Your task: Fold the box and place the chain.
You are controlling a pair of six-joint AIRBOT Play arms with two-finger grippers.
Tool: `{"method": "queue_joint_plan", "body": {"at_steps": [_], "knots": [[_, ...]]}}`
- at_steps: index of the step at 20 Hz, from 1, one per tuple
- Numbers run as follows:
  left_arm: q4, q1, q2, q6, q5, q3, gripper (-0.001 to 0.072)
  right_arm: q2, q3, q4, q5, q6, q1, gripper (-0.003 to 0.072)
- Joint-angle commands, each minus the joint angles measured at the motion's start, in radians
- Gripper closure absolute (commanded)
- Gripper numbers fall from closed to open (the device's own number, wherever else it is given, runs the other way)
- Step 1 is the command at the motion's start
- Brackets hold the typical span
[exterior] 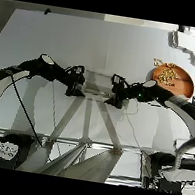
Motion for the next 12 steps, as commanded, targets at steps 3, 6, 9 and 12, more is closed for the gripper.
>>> {"method": "queue_joint_plan", "body": {"at_steps": [3, 6, 9, 12], "knots": [[0.000, -0.001, -0.001, 0.001, -0.006, -0.001, 0.0271, 0.001, 0.001, 0.002, -0.003, 0.001, 0.001, 0.0148], [0.000, -0.001, -0.001, 0.001, -0.006, -0.001, 0.0271, 0.001, 0.001, 0.001, -0.003, 0.001, 0.001, 0.0148], [0.000, -0.001, -0.001, 0.001, -0.006, -0.001, 0.0271, 0.001, 0.001, 0.005, -0.002, 0.002, 0.001, 0.0148], [0.000, -0.001, -0.001, 0.001, -0.006, -0.001, 0.0271, 0.001, 0.001, 0.000, 0.013, 0.005, 0.001, 0.0148]]}}
